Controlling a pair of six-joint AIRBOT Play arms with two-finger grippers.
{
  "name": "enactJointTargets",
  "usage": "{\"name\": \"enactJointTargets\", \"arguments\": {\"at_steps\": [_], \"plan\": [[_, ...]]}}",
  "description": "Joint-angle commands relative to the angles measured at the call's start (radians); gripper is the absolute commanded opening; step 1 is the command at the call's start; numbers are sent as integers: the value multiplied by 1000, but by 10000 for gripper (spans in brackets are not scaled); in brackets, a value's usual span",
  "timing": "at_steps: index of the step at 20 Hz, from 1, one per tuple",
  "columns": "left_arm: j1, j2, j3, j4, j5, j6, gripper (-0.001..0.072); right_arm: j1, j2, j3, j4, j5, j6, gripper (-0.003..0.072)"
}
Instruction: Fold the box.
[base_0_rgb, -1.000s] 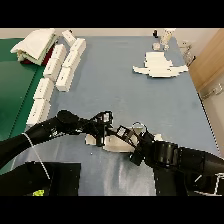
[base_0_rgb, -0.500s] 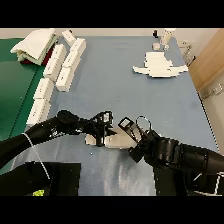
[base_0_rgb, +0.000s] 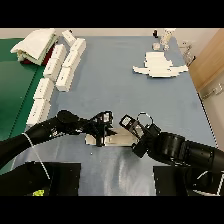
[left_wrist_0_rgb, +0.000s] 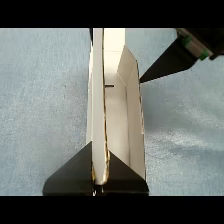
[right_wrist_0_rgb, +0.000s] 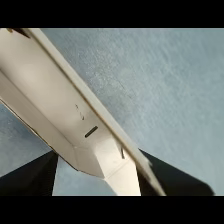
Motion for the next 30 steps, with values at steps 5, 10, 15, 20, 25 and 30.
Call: {"name": "enactJointTargets", "arguments": {"at_steps": [5, 10, 15, 20, 25, 30], "plan": [[1, 0, 1, 0, 0, 0, 14, -315, 48, -110, 400, 260, -736, 720], [1, 0, 1, 0, 0, 0, 14, -571, 43, -116, 878, 170, -1507, 720], [1, 0, 1, 0, 0, 0, 14, -622, -38, -124, 995, 118, -1669, 720], [1, 0, 1, 0, 0, 0, 14, -633, -47, -123, 949, 134, -1590, 720], [1, 0, 1, 0, 0, 0, 14, -634, -2, -123, 905, 124, -1561, 720], [1, 0, 1, 0, 0, 0, 14, -708, -53, -127, 1042, 76, -1735, 720]]}}
